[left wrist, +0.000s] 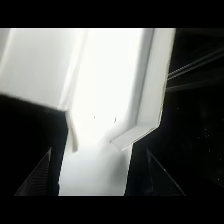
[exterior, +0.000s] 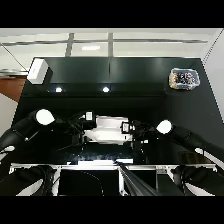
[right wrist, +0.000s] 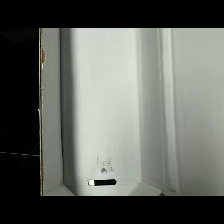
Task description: Fold the box and place the chain.
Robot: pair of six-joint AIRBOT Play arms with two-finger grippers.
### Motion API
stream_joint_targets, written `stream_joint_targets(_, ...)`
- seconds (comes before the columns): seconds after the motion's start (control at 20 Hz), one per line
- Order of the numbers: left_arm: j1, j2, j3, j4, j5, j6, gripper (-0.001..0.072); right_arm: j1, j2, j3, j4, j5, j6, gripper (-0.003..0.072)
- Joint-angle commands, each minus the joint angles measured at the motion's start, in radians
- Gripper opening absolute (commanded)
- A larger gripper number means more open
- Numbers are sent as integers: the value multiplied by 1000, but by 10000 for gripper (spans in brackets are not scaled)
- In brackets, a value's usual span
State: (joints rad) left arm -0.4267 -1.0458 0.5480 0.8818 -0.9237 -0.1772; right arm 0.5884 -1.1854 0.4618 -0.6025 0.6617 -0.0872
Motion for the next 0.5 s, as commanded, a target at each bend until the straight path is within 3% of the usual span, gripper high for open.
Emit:
stream_joint_targets(0.0,-56,-33,-9,-26,44,13,675,0,0,-1,0,0,0,531)
stream_joint_targets(0.25,-56,-33,-8,75,60,-16,665,0,0,-1,0,1,0,531)
stream_joint_targets(0.35,-58,-33,-8,73,60,-13,523,0,0,-1,0,1,0,531)
stream_joint_targets(0.45,-61,-33,-9,70,58,-13,500,0,0,-1,0,0,0,531)
